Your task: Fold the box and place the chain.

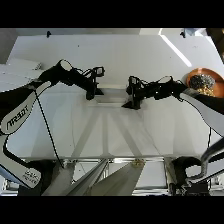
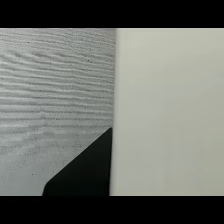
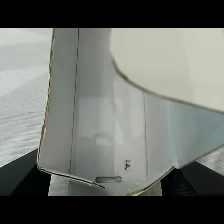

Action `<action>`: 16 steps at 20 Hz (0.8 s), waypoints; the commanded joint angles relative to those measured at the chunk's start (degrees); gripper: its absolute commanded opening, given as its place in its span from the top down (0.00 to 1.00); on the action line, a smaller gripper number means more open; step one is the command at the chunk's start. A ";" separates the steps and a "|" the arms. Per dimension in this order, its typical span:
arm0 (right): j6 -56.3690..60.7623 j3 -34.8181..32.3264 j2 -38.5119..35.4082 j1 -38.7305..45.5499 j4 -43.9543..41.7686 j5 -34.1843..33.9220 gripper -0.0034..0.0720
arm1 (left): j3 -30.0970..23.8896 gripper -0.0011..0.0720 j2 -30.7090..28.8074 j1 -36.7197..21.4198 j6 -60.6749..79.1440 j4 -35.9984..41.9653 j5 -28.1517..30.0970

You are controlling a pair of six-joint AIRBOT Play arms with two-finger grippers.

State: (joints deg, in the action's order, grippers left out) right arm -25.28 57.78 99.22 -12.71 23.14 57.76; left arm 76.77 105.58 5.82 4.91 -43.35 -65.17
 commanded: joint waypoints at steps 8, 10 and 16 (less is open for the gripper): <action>-0.04 0.07 0.02 -0.07 0.00 0.15 0.26 | 0.00 0.96 -0.04 -0.07 0.02 0.00 0.00; -0.04 0.07 0.02 -0.07 0.00 0.15 0.25 | 0.00 0.96 -0.04 -0.07 0.02 0.00 0.00; -0.04 0.07 0.00 -0.07 0.00 0.15 0.25 | 0.00 0.96 -0.04 -0.07 0.02 0.00 0.02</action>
